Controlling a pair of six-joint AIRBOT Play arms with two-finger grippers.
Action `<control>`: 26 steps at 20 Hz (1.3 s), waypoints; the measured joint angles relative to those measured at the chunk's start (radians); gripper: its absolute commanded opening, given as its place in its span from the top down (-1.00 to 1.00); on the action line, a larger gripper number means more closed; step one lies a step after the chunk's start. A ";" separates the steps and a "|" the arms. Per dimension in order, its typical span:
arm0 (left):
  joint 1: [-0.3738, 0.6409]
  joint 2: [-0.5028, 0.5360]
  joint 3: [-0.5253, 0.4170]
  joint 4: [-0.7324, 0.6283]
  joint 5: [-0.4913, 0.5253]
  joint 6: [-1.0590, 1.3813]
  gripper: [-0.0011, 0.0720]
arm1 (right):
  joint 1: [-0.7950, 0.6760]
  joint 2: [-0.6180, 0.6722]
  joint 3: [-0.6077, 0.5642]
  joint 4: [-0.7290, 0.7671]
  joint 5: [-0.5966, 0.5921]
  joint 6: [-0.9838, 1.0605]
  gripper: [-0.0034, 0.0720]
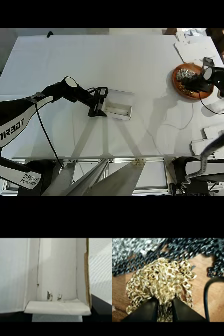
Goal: Fold the box and place the chain.
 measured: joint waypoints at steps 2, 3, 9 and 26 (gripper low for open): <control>0.000 0.000 0.000 0.000 0.000 0.000 0.72 | 0.003 0.002 -0.001 0.006 0.003 -0.012 0.88; 0.000 0.000 0.000 0.000 0.000 0.000 0.72 | 0.007 0.010 -0.001 0.010 0.007 -0.025 0.88; 0.000 0.000 0.000 0.000 0.000 0.000 0.72 | 0.063 0.180 -0.001 0.013 0.044 -0.110 0.89; 0.000 0.000 0.000 0.000 0.000 0.000 0.72 | 0.341 0.643 -0.085 0.006 0.420 -0.212 0.89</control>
